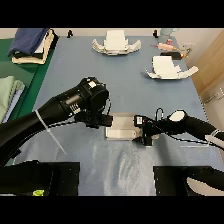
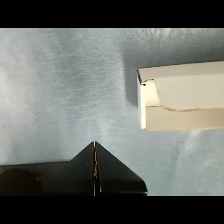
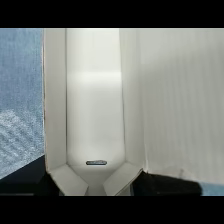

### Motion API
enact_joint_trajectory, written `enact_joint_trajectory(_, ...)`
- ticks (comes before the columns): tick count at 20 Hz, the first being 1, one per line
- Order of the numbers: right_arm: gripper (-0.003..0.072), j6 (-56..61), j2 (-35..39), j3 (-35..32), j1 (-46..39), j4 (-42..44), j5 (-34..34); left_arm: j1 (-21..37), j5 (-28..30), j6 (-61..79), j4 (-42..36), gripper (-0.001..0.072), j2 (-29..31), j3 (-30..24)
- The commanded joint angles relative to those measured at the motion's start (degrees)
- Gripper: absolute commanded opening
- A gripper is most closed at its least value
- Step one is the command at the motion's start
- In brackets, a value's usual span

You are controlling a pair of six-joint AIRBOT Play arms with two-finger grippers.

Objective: Fold the box.

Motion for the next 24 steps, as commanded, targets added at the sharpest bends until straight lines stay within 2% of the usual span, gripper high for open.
enact_joint_trajectory(1, 0.0508, 0.0, 0.0, 0.0, 0.0, 0.0, 0.0, 0.3, 3.9, 4.5, 1.6, 0.0018, 1.9, -0.1)
enact_joint_trajectory(4, 0.0508, 0.0, 0.0, 0.0, 0.0, 0.0, 0.0, 0.1, 10.5, 13.7, 1.6, 0.0018, 1.9, -0.2)
enact_joint_trajectory(6, 0.0508, 0.0, 0.0, 0.0, 0.0, 0.0, 0.0, 3.5, 11.7, 27.0, -6.5, 0.0017, 2.7, -1.1)
enact_joint_trajectory(8, 0.0508, 0.0, 0.0, 0.0, 0.0, 0.0, 0.0, 9.8, 14.9, 44.7, -16.1, 0.0013, 5.9, -6.3)
enact_joint_trajectory(9, 0.0508, 0.0, 0.0, 0.0, 0.0, 0.0, 0.0, 12.7, 17.4, 52.2, -18.1, 0.0013, 8.4, -10.0)
enact_joint_trajectory(12, 0.0508, 0.0, 0.0, 0.0, 0.0, 0.0, 0.0, 18.5, 24.3, 74.1, -18.2, 0.0016, 16.1, -20.5)
enact_joint_trajectory(14, 0.0508, 0.0, 0.0, 0.0, 0.0, 0.0, 0.0, 21.0, 30.3, 87.2, -22.5, 0.0021, 19.8, -26.9)
enact_joint_trajectory(15, 0.0508, 0.0, 0.0, 0.0, 0.0, 0.0, 0.0, 22.3, 31.8, 95.8, -27.6, 0.0199, 20.7, -29.7)
enact_joint_trajectory(16, 0.0508, 0.0, 0.0, 0.0, 0.0, 0.0, 0.0, 23.5, 33.4, 104.1, -33.4, 0.0631, 20.7, -32.0)
enact_joint_trajectory(17, 0.0508, 0.0, 0.0, 0.0, 0.0, 0.0, 0.0, 24.8, 35.5, 112.1, -40.2, 0.0702, 20.4, -34.7)
enact_joint_trajectory(20, 0.0508, 0.0, 0.0, 0.0, 0.0, 0.0, 0.0, 25.3, 42.2, 127.8, -52.9, 0.0703, 18.3, -40.8)
enact_joint_trajectory(24, 0.0508, 0.0, 0.0, 0.0, 0.0, 0.0, 0.0, 25.2, 46.5, 138.7, -58.3, 0.0703, 11.8, -43.1)
